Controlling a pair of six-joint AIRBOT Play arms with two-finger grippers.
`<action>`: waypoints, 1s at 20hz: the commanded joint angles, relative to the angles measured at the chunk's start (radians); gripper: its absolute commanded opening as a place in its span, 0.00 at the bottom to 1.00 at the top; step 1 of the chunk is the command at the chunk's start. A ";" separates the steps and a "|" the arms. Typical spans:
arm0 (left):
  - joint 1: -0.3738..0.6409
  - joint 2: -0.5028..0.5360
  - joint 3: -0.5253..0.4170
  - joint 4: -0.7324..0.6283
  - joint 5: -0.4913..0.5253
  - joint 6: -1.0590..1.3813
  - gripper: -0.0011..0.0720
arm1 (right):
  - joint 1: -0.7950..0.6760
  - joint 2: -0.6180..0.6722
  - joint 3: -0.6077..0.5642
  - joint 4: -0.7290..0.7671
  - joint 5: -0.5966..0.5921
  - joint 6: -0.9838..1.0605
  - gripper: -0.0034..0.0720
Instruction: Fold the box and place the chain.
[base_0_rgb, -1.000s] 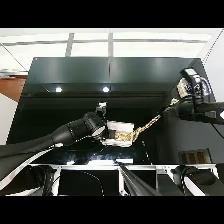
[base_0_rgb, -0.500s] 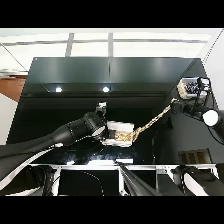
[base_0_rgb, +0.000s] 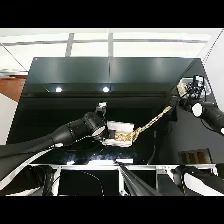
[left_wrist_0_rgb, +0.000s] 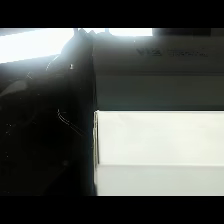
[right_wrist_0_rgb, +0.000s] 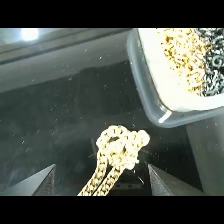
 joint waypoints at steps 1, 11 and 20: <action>0.001 0.000 0.000 0.000 0.002 0.000 0.06 | -0.005 -0.047 0.022 -0.018 0.001 0.048 0.92; 0.001 0.000 0.000 0.000 0.002 0.000 0.06 | -0.040 -0.053 0.022 -0.034 -0.011 0.055 0.83; 0.001 0.000 0.000 0.000 0.002 0.000 0.06 | -0.027 -0.096 0.023 -0.035 -0.025 0.055 0.76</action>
